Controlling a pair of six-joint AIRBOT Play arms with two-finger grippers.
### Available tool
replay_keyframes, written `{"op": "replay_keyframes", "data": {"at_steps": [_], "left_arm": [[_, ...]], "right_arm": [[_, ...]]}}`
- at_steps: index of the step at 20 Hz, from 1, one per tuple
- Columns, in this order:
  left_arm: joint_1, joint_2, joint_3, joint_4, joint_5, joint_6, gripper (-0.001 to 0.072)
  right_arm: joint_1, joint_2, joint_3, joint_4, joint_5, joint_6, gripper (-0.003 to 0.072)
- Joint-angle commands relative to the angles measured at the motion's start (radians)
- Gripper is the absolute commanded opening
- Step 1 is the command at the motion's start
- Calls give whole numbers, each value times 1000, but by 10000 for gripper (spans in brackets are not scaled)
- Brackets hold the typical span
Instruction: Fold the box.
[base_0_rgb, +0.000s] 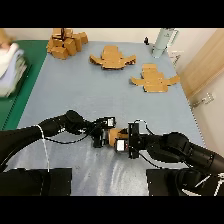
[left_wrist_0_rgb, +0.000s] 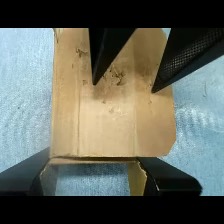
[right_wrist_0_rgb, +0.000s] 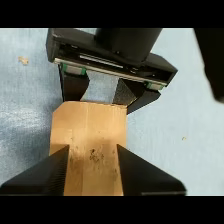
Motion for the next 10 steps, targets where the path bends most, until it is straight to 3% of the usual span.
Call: {"op": "replay_keyframes", "data": {"at_steps": [1, 10], "left_arm": [[1, 0, 1, 0, 0, 0, 503], [1, 0, 1, 0, 0, 0, 503]], "right_arm": [[1, -2, 1, 3, 10, -23, 552], [1, -94, 1, 3, 86, -116, 551]]}}
